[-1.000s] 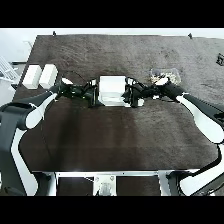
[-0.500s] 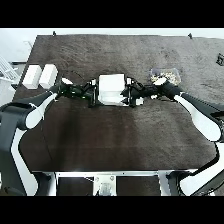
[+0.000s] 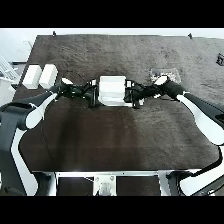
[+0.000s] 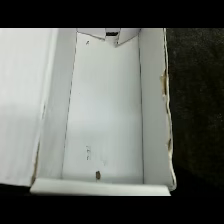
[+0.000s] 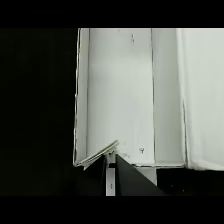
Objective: Fold the box and place the chain.
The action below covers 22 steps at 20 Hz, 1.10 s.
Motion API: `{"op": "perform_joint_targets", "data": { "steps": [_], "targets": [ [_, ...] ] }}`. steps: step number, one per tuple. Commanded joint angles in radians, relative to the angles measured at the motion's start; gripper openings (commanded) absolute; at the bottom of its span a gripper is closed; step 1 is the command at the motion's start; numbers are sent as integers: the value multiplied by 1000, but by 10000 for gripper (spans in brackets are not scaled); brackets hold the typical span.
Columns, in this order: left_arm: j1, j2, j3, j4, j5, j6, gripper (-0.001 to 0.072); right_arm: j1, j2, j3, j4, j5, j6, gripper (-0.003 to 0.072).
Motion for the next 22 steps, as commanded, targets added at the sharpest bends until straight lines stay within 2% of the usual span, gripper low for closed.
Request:
{"op": "perform_joint_targets", "data": {
  "steps": [1, 2, 6, 8, 11, 14, 19, 22],
  "targets": [
    [0, 0, 0, 0, 2, -1, 579, -1, 59, 1, -169, 17, 129, 35],
    [0, 0, 0, 0, 2, -2, 579, -2, 80, 1, -195, 17, 174, 11],
    [0, 0, 0, 0, 2, -1, 579, -45, 182, 1, -206, 16, 425, 8],
    [0, 0, 0, 0, 2, -1, 579, -104, 216, 1, -204, 16, 653, 8],
    [0, 0, 0, 0, 2, -1, 579, -224, 217, -19, -202, 18, 957, 9],
    [0, 0, 0, 0, 2, -1, 579, -310, 213, -61, -202, 17, 1175, 9],
    [0, 0, 0, 0, 2, -1, 579, -366, 166, -120, -200, 3, 1342, 8],
    [0, 0, 0, 0, 2, -1, 579, -340, 94, -120, -70, -3, 1320, 9]
  ]
}}
